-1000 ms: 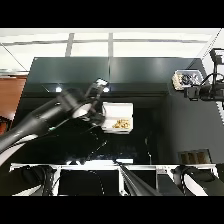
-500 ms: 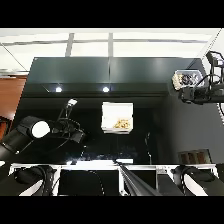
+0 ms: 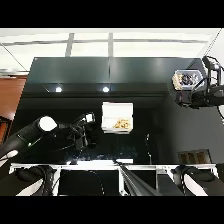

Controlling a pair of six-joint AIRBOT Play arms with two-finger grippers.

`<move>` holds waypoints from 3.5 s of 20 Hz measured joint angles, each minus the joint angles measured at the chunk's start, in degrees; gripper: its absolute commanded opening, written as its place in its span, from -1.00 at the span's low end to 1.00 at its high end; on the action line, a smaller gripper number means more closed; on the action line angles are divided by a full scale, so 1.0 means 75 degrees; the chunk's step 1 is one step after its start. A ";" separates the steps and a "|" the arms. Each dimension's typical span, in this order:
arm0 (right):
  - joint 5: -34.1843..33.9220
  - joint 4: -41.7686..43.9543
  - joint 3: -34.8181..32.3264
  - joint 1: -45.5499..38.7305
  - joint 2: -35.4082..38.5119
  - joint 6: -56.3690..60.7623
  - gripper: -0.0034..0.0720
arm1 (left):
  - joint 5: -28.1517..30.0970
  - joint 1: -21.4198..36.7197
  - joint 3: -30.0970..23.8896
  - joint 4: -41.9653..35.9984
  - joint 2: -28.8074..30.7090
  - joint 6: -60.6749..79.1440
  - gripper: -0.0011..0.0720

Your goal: Fold the box and place the chain.

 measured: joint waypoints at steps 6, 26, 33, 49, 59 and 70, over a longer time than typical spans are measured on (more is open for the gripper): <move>0.0061 0.0055 0.0000 0.0000 0.0000 0.0012 -0.20 | -0.0446 0.0592 0.1163 -0.0941 -0.1422 0.2276 0.98; 0.0067 0.0073 0.0000 0.0000 0.0000 0.0017 -0.20 | -0.0664 0.0428 0.1970 -0.1480 -0.2646 0.3241 0.98; 0.0029 0.0070 -0.0003 0.0000 0.0000 0.0015 -0.20 | -0.0478 0.0149 0.1970 -0.1512 -0.2649 0.3229 0.32; -0.3821 0.2162 -0.0901 0.1961 -0.1518 -0.1562 0.98 | -0.0495 0.0090 0.1970 -0.1512 -0.2649 0.3214 0.30; -0.3351 0.3547 -0.0772 0.2716 -0.2180 -0.6505 0.97 | -0.0510 0.0090 0.1970 -0.1515 -0.2649 0.3212 0.30; -0.0921 0.3585 -0.0329 0.2789 -0.2171 -0.8985 0.97 | -0.0522 0.0090 0.1970 -0.1515 -0.2649 0.3212 0.30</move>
